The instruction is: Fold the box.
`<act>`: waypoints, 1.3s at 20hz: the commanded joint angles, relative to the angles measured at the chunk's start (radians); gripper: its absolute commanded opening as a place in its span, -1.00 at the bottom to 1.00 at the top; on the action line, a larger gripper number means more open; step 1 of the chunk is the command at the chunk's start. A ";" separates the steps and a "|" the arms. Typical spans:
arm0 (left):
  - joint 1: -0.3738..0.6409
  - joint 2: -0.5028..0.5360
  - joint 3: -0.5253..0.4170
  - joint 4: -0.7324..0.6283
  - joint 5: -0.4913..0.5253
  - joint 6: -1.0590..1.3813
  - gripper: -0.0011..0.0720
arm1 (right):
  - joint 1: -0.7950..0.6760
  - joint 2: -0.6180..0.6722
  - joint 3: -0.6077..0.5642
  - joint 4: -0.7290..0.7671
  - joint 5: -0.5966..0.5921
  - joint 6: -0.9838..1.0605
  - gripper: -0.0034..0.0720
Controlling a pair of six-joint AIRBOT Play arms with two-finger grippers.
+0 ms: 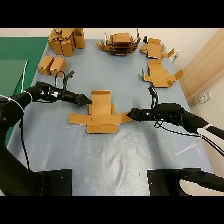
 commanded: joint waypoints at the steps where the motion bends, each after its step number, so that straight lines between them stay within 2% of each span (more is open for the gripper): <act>1: -0.005 -0.047 0.085 -0.006 -0.022 0.026 0.87 | 0.001 -0.001 -0.001 0.000 -0.023 -0.007 -0.90; 5: -0.019 -0.114 0.174 -0.005 -0.143 0.029 0.87 | 0.001 -0.001 -0.001 0.000 -0.030 -0.007 -0.90; 6: -0.025 -0.119 0.180 -0.003 -0.142 0.032 0.63 | 0.001 -0.001 -0.001 0.000 -0.033 -0.007 -0.90; 7: -0.030 -0.122 0.188 -0.003 -0.142 0.049 0.15 | 0.001 -0.001 -0.001 0.000 -0.038 -0.007 -0.90; 18: -0.059 -0.122 0.200 0.051 -0.187 0.028 0.12 | 0.001 -0.001 -0.001 0.000 -0.035 -0.006 -0.90; 19: -0.059 -0.122 0.200 0.065 -0.185 0.028 -0.07 | 0.001 0.000 -0.001 0.000 -0.031 -0.006 -0.89; 20: -0.059 -0.122 0.200 0.076 -0.185 0.028 -0.43 | 0.001 -0.001 -0.001 0.000 -0.028 -0.006 -0.90; 21: -0.059 -0.122 0.200 0.077 -0.185 0.028 -0.50 | 0.001 0.000 -0.001 0.000 -0.027 -0.006 -0.90; 23: -0.059 -0.121 0.200 0.076 -0.185 0.028 -0.50 | 0.001 -0.001 -0.001 0.000 -0.027 -0.006 -0.90; 24: -0.059 -0.122 0.200 0.077 -0.185 0.029 -0.83 | 0.001 0.000 -0.001 0.000 -0.026 -0.006 -0.90; 25: -0.059 -0.122 0.201 0.077 -0.183 0.034 -0.91 | 0.001 0.000 -0.001 0.000 -0.026 -0.006 -0.90; 26: -0.059 -0.122 0.204 0.078 -0.184 0.034 -0.91 | 0.001 0.000 -0.001 0.001 -0.026 -0.006 -0.89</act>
